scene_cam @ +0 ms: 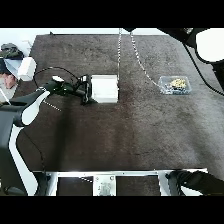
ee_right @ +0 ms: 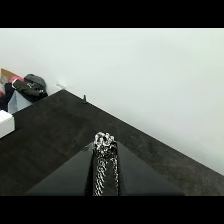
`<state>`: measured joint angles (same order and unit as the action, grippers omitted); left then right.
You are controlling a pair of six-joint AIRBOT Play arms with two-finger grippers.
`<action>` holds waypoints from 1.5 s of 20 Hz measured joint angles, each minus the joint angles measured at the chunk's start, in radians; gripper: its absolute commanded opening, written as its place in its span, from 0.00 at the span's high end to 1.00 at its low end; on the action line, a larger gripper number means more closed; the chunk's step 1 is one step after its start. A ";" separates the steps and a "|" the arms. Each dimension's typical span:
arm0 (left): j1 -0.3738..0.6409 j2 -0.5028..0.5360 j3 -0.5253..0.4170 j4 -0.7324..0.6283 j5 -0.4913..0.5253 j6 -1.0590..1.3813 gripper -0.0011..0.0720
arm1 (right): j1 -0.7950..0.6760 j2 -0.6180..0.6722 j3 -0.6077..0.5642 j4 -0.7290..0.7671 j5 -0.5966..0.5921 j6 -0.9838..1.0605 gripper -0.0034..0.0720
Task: Fold the box and place the chain.
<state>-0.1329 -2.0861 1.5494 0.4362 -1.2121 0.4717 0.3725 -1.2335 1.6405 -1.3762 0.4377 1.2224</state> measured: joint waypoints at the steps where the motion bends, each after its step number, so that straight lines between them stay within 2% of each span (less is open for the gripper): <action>1: 0.000 0.000 0.000 0.000 0.000 0.000 0.50 | 0.001 -0.005 0.000 0.002 0.000 0.000 0.96; 7: 0.000 0.000 0.000 0.000 0.000 0.000 0.50 | 0.003 -0.016 0.000 0.011 0.006 0.000 0.96; 15: 0.000 0.000 0.000 0.000 0.000 0.000 0.50 | 0.004 -0.017 0.000 0.033 -0.080 0.000 0.96; 21: 0.000 0.000 0.000 0.000 0.000 0.000 0.50 | 0.003 -0.024 0.000 0.047 -0.087 0.000 0.96; 26: 0.000 0.000 0.000 0.000 0.000 0.000 0.50 | 0.003 -0.076 0.000 0.089 0.003 0.000 0.96; 30: 0.000 0.000 0.000 0.000 0.000 0.000 0.50 | 0.004 -0.167 -0.003 0.100 0.170 0.000 0.96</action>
<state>-0.1326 -2.0857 1.5494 0.4362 -1.2121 0.4717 0.3763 -1.4006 1.6379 -1.2762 0.6079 1.2228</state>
